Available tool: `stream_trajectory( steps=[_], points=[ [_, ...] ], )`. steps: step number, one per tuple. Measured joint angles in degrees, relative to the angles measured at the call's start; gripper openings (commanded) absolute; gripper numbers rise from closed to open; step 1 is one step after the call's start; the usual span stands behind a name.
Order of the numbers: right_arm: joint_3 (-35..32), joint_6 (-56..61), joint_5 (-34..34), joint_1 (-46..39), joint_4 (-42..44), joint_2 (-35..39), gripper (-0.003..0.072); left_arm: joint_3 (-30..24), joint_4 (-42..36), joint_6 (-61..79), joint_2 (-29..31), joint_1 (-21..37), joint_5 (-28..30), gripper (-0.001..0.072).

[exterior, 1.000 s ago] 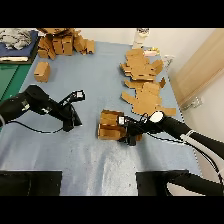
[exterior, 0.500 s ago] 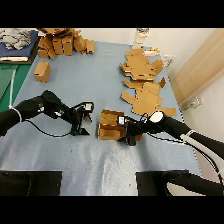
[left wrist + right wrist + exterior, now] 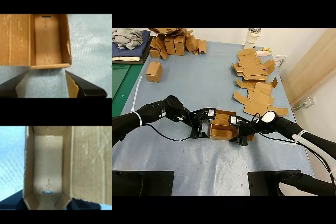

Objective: Fold the box.

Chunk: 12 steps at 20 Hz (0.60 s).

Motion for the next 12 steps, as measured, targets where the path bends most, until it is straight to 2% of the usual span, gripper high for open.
stream_trajectory(
  steps=[12],
  points=[
    [0.0,0.0,0.0,0.0,0.0,0.0,0.06,0.0,-0.8,-1.2,-1.5,-4.0,2.6,0.0689]
  ],
)
